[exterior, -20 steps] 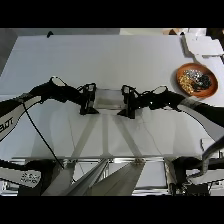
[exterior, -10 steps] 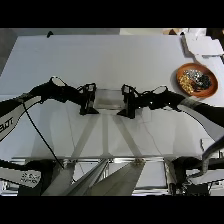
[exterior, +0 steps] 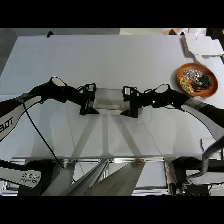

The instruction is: Fold the box and place the chain.

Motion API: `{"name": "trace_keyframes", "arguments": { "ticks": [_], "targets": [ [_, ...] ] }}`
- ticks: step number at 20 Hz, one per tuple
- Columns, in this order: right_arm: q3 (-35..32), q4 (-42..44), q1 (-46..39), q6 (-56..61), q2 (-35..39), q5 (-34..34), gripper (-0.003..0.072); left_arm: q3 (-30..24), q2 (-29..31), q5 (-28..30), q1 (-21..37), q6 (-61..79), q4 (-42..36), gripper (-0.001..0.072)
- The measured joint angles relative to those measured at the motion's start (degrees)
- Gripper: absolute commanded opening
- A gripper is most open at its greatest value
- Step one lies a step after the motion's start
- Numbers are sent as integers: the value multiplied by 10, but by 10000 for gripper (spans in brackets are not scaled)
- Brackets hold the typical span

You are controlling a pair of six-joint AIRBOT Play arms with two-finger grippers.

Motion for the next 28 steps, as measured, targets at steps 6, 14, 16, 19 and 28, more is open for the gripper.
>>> {"name": "trace_keyframes", "arguments": {
  "ticks": [6,14,16,19,28],
  "targets": [
    [0,-92,-32,67,56,14,683,0,0,0,0,1,0,275],
    [0,-151,-45,193,151,65,15,0,0,1,0,0,0,275],
    [0,-99,-45,204,165,80,12,0,0,1,0,0,0,275],
    [0,-13,-40,213,173,71,9,0,0,1,0,0,0,275],
    [0,116,18,271,108,-92,9,0,0,1,0,0,0,275]
  ]
}}
